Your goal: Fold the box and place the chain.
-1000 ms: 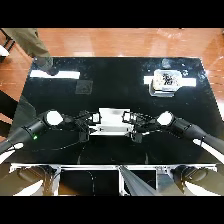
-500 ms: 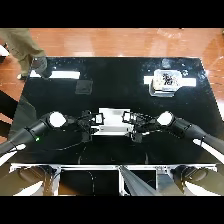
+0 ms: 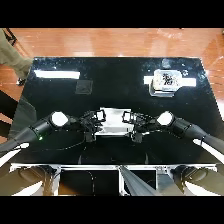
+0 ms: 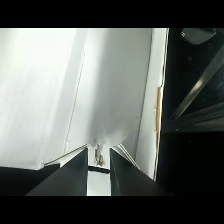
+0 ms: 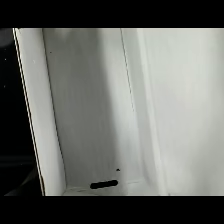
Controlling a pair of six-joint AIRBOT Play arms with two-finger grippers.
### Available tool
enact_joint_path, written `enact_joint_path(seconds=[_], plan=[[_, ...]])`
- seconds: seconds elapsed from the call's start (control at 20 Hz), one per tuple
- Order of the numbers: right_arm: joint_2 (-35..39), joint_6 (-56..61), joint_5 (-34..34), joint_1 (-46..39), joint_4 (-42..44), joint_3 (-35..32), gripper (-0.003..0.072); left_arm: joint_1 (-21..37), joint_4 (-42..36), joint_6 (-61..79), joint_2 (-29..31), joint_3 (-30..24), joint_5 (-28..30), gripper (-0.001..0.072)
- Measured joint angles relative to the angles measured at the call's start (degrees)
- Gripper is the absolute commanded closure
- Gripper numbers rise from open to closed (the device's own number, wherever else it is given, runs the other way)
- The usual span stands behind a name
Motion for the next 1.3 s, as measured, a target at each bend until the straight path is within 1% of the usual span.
enact_joint_path(seconds=[0.25,0.35,0.5,0.55,0.6,0.65,0.75,1.0,1.05,1.1,1.15,1.3], plan=[[0.00,-0.02,0.00,0.00,-0.02,0.00,0.0391,-0.31,-0.92,0.15,-1.38,0.00,0.02,0.0465],[0.00,0.00,-0.02,0.00,0.00,0.00,0.0391,-0.35,-1.25,0.17,-1.64,0.00,-0.02,0.0449],[0.00,0.00,-0.02,0.00,0.00,0.00,0.0391,-0.37,-1.49,0.15,-1.84,0.02,-0.04,0.0446],[0.00,0.02,-0.02,0.00,0.00,0.00,0.0391,-0.37,-1.55,0.15,-1.84,0.02,-0.04,0.0404],[0.00,0.02,-0.02,0.00,0.00,0.00,0.0391,-0.37,-1.64,0.15,-1.86,0.02,-0.09,0.0306],[0.00,0.02,-0.02,0.00,0.00,0.00,0.0391,-0.37,-1.68,0.15,-1.90,0.02,-0.15,0.0288],[0.00,0.04,-0.02,0.00,0.00,0.00,0.0391,-0.37,-1.68,0.15,-1.90,0.02,-0.04,0.0333],[0.00,0.02,-0.02,0.00,0.00,0.00,0.0391,-0.37,-1.68,0.15,-1.90,0.02,-0.15,0.0336],[0.00,0.02,-0.02,0.00,0.02,0.00,0.0391,-0.37,-1.68,0.15,-1.90,0.02,-0.17,0.0437],[0.00,0.04,-0.02,0.00,0.02,0.00,0.0391,-0.37,-1.68,0.15,-1.90,0.00,-0.24,0.0654],[0.00,0.11,-0.02,0.00,0.04,0.00,0.0391,-0.37,-1.68,0.17,-1.84,0.02,-0.46,0.0694],[0.00,0.13,-0.02,0.00,0.15,0.00,0.0391,0.28,-1.31,-0.33,-0.72,0.26,-0.68,0.0694]])
